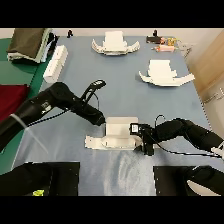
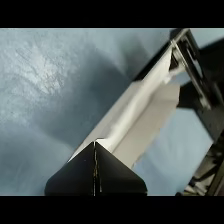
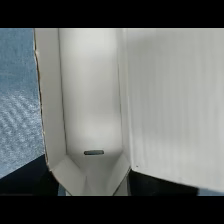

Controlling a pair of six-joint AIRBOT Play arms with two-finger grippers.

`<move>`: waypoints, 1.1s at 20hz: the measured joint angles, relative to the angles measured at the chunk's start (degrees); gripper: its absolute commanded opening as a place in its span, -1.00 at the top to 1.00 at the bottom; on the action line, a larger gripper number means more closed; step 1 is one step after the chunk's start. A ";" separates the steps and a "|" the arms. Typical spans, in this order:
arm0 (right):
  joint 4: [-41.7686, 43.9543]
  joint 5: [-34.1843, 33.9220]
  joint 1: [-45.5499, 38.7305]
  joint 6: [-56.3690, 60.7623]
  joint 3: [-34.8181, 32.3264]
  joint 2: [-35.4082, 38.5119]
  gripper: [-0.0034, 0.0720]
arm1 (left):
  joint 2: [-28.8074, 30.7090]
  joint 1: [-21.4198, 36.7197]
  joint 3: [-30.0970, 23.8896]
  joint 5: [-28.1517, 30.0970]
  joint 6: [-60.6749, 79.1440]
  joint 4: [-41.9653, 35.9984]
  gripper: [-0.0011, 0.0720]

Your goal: Fold the box.

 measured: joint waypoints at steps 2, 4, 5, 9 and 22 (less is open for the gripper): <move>-0.02 -0.02 0.00 0.02 0.02 0.00 -0.42 | 5.92 0.07 -1.40 -0.98 0.46 4.07 0.94; 0.00 -0.02 0.00 0.02 0.02 0.00 -0.42 | 12.20 0.07 -4.02 -2.27 1.64 6.12 0.94; 0.00 -0.02 0.00 0.02 0.00 0.00 -0.42 | 15.30 0.09 -5.81 -2.34 2.71 7.19 0.93; 0.02 -0.02 0.00 0.04 0.00 0.00 -0.42 | 24.06 0.17 -13.33 -2.73 8.09 8.63 -0.94; -0.02 -0.04 0.00 0.09 0.02 0.00 -0.42 | 21.70 -2.95 -23.54 8.79 33.88 3.15 -0.94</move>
